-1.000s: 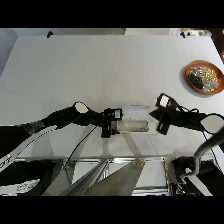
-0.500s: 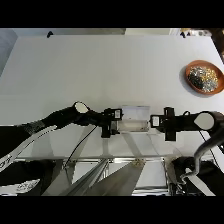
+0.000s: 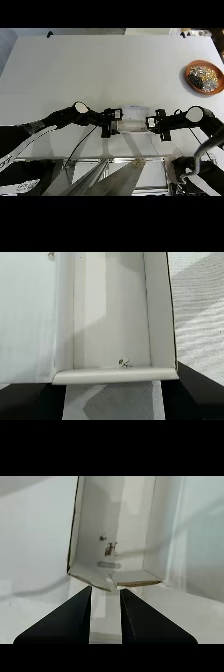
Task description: Fold the box and place the chain.
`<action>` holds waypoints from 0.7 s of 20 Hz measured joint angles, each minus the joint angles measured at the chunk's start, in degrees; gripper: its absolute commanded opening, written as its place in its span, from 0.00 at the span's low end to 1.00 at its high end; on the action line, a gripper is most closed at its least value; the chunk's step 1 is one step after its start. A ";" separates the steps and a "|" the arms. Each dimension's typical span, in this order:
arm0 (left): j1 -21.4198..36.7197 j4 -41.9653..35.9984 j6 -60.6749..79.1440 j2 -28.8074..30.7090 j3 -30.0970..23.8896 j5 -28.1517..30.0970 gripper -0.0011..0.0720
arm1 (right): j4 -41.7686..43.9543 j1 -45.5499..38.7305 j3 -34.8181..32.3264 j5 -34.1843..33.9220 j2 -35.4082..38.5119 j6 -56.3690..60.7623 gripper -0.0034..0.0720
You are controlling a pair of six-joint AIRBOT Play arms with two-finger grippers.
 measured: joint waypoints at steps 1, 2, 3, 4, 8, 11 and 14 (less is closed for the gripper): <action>0.00 -0.02 -0.02 0.00 0.00 0.02 0.39 | 0.48 0.00 -0.02 -0.37 -0.37 -0.35 0.25; 0.00 -0.02 0.00 0.00 0.00 0.02 0.39 | 1.09 0.00 -0.02 -0.72 -0.63 -0.48 0.25; 0.00 0.00 -0.02 0.00 0.00 0.00 0.39 | 1.79 0.00 -0.02 -1.09 -0.83 -0.66 0.25; 0.00 -0.02 0.00 0.00 0.00 0.02 0.39 | 2.58 0.00 -0.02 -1.40 -0.96 -0.83 0.25; 0.00 -0.02 -0.04 0.00 0.00 0.00 0.39 | 5.53 0.00 -0.04 -2.43 -1.25 -1.01 0.25; 0.02 -0.02 -0.04 0.00 0.00 0.00 0.39 | 7.93 0.07 -0.52 -3.02 -1.81 -1.07 0.25; 0.02 0.00 0.02 0.00 0.00 0.00 0.39 | 9.99 1.05 -0.94 -3.63 -2.49 -1.22 0.29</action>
